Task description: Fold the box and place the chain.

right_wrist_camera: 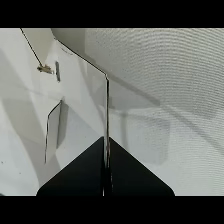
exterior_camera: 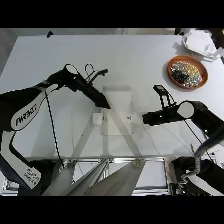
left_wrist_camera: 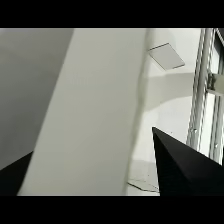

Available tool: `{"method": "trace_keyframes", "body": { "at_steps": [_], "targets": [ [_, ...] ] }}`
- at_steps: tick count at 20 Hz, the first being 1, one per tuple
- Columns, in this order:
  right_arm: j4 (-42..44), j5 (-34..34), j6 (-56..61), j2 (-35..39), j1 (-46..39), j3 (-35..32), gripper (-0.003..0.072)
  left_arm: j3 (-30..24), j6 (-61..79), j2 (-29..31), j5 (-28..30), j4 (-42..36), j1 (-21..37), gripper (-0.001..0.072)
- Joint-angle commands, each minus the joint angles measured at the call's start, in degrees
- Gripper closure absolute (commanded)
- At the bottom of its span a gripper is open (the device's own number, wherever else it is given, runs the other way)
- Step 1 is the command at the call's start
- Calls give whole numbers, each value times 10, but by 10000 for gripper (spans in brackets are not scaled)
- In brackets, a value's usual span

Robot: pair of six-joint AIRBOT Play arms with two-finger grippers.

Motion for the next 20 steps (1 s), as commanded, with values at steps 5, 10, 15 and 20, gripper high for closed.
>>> {"method": "trace_keyframes", "body": {
  "at_steps": [5,10,15,20],
  "targets": [
    [0,0,0,0,0,0,674,1,0,-4,-7,41,-10,370],
    [0,0,0,0,1,0,674,1,13,-4,-23,29,21,520],
    [1,0,0,0,0,0,674,1,89,-4,-25,14,-4,632],
    [2,1,0,0,0,0,673,1,119,-4,-2,18,-21,709]
  ]
}}
